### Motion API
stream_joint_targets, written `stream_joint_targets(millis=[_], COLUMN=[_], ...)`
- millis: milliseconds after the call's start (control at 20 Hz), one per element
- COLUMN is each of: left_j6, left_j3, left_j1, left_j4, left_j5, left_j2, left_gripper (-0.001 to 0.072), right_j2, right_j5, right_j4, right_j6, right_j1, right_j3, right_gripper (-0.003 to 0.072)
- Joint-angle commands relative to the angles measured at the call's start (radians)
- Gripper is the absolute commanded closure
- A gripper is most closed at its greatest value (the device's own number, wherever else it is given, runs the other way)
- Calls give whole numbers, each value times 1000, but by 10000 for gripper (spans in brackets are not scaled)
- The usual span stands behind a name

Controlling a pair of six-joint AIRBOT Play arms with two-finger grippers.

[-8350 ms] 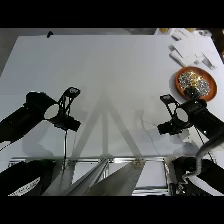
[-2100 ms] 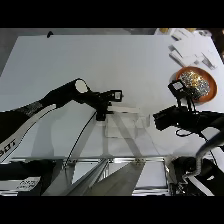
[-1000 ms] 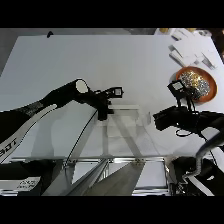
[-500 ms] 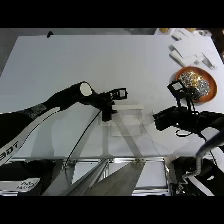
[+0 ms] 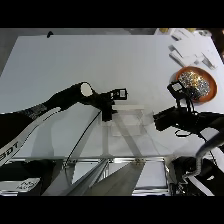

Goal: Fold the box and place the chain.

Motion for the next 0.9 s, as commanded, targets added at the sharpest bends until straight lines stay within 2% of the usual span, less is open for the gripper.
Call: stream_joint_targets(millis=[0,100,150,200,250,400,550,850], left_j6=[-2,-2,-2,-2,-2,-2,-2,-2], left_j3=[0,0,0,0,0,0,0,0], left_j1=[-1,-1,-1,-1,-1,-1,-1,-1], left_j4=[-2,-3,-2,-2,-3,-3,-3,-2], left_j5=[-3,-3,-3,-3,-3,-3,-3,-3], left_j2=[0,0,0,0,0,0,0,0], left_gripper=[699,699,699,699,699,699,699,699], right_j2=[-1,-1,-1,-1,-1,-13,-29,-37], right_j5=[1,1,1,2,-1,24,124,200], right_j4=[1,1,3,16,35,129,275,284], right_j6=[0,-1,-10,-47,-95,-262,-483,-743], right_j1=[0,0,0,0,0,0,0,0], right_j3=[-1,-1,-1,-1,-1,-1,-1,-12], right_gripper=[346,370,489,645,665,665,665,665])
